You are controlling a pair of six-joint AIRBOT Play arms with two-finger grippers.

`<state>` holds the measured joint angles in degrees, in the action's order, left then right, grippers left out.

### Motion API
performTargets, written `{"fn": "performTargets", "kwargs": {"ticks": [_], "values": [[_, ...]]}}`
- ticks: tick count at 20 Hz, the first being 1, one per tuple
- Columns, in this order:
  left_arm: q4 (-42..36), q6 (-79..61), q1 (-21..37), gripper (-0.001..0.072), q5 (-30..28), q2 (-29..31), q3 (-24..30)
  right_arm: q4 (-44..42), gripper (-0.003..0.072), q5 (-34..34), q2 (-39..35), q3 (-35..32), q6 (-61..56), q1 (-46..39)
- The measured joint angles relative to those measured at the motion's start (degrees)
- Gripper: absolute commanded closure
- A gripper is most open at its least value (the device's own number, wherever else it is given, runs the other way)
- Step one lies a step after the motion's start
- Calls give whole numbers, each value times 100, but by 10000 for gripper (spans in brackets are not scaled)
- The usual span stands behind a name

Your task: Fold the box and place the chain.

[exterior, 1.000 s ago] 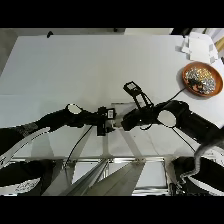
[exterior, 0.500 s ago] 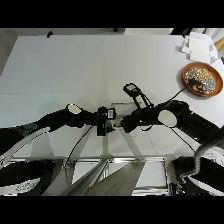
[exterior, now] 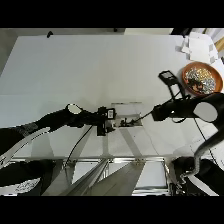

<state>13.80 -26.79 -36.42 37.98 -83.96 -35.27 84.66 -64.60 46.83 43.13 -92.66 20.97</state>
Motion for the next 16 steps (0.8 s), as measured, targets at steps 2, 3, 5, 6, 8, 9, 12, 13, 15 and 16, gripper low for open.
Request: {"fn": "performTargets", "kwargs": {"ticks": [2,3,5,6,8,9,12,13,15,16], "values": [[-2,2,0,641,0,0,0,116,388,96,-37,-4,-17,-525],[-2,2,0,641,0,0,0,160,387,197,-46,-4,-35,-745],[0,2,0,641,0,0,0,225,385,391,-28,-4,-39,-1147],[-2,0,0,641,0,0,0,254,361,466,4,-9,-39,-1294],[-2,2,0,641,0,0,0,280,345,581,133,-15,-44,-1519],[-2,0,0,641,0,0,0,297,345,619,238,-24,-50,-1593],[-2,0,0,641,0,0,0,297,345,767,599,-39,-55,-1707],[0,2,0,641,0,0,0,271,345,868,723,-42,-55,-1727],[0,0,0,641,0,0,0,201,346,1027,935,-46,-55,-1753],[-2,0,0,641,0,0,0,170,346,1121,1025,-46,-52,-1757]]}}
